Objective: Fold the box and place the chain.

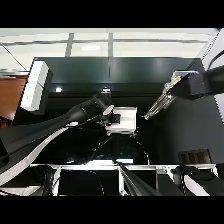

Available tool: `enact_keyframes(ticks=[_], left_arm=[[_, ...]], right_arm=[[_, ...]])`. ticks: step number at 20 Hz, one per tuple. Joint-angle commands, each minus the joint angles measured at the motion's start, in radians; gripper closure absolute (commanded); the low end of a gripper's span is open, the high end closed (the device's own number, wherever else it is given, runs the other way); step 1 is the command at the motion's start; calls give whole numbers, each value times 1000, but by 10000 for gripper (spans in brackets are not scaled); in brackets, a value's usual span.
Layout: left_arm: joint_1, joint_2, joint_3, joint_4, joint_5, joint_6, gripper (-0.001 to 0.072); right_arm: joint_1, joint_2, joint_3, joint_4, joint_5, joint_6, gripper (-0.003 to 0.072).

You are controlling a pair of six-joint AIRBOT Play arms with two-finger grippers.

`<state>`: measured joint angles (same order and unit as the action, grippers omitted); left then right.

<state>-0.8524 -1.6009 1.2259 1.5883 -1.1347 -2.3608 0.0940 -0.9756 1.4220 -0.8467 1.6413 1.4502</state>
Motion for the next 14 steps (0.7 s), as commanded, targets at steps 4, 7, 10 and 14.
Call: enact_keyframes(ticks=[4,7,10,14], left_arm=[[0,0,0,0,0,0,683],[0,0,0,0,0,0,683],[0,0,0,0,0,0,683],[0,0,0,0,0,0,683]], right_arm=[[163,-9,-111,42,-255,12,675],[190,-14,-180,42,-283,12,675],[193,-14,-245,43,-302,16,675],[222,-14,-320,43,-365,21,675]])
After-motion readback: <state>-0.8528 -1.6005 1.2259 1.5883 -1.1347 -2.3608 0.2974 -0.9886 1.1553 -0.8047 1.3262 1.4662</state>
